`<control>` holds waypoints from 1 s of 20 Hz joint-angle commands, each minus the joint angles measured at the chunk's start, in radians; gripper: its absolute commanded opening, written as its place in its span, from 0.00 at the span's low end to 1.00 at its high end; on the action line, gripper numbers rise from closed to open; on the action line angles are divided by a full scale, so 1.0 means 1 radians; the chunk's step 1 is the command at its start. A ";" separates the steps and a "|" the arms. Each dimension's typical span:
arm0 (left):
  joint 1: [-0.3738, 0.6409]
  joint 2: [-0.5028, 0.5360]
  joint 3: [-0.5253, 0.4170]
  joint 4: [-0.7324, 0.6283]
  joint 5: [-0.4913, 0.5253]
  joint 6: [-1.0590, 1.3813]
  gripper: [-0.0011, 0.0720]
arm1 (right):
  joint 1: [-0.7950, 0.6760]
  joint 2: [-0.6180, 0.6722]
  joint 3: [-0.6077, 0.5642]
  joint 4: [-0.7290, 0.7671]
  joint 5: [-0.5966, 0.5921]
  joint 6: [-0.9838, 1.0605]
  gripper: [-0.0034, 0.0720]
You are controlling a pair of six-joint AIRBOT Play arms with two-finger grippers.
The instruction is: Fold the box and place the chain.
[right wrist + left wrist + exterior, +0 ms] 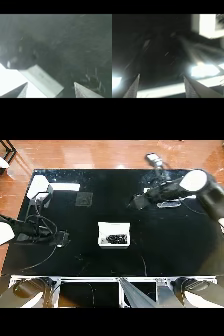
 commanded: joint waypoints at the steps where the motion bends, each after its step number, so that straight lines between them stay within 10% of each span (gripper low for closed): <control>1: 0.148 -0.036 -0.091 -0.215 0.263 0.254 0.90 | 0.097 -0.137 0.077 -0.002 0.106 -0.072 0.99; 6: 0.145 -0.136 -0.134 -0.241 0.300 0.407 0.90 | 0.201 -0.159 0.077 -0.028 -0.001 -0.158 0.99; 20: 0.141 -0.136 -0.190 -0.343 0.404 0.407 0.90 | 0.212 -0.159 0.077 -0.027 0.265 -0.267 0.99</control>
